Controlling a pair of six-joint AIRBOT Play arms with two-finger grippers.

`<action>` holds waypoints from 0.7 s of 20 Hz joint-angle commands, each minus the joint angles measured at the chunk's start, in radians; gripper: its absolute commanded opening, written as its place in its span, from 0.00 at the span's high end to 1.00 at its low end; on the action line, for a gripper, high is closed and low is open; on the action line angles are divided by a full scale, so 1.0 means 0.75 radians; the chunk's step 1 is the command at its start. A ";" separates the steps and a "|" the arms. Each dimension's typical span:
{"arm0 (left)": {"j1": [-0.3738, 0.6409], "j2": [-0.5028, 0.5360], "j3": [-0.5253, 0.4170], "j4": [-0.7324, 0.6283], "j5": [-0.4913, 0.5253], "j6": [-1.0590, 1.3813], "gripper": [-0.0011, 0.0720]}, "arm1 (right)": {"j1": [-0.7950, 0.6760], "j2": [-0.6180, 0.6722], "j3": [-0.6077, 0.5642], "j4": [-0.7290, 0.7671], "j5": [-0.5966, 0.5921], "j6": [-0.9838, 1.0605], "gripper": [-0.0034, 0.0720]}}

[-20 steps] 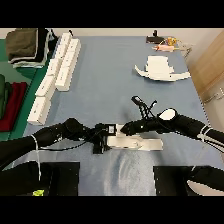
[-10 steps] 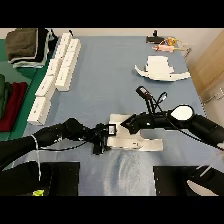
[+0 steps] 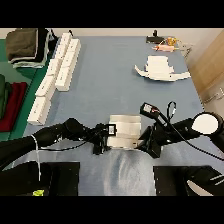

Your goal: Fold the box.

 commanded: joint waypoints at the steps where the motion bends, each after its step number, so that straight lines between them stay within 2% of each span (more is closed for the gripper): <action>1: 0.000 0.001 0.001 0.001 0.001 0.000 0.33 | 0.001 0.033 -0.036 -0.297 0.094 -0.112 0.29; 3: 0.000 0.001 0.001 0.001 0.001 0.001 0.33 | 0.001 0.033 -0.073 -0.401 0.036 -0.200 0.25; 4: 0.000 0.001 0.001 0.001 0.001 0.001 0.33 | 0.001 0.033 -0.094 -0.427 -0.002 -0.225 0.13; 5: 0.000 0.001 0.001 0.001 0.001 0.001 0.33 | 0.003 0.033 -0.121 -0.429 -0.049 -0.251 0.09; 10: 0.000 0.001 0.001 0.001 0.001 0.001 0.33 | 0.011 0.015 -0.266 -0.235 -0.332 -0.508 0.07; 14: 0.000 0.001 0.001 0.001 0.001 0.001 0.33 | 0.011 -0.009 -0.278 -0.113 -0.394 -0.618 0.10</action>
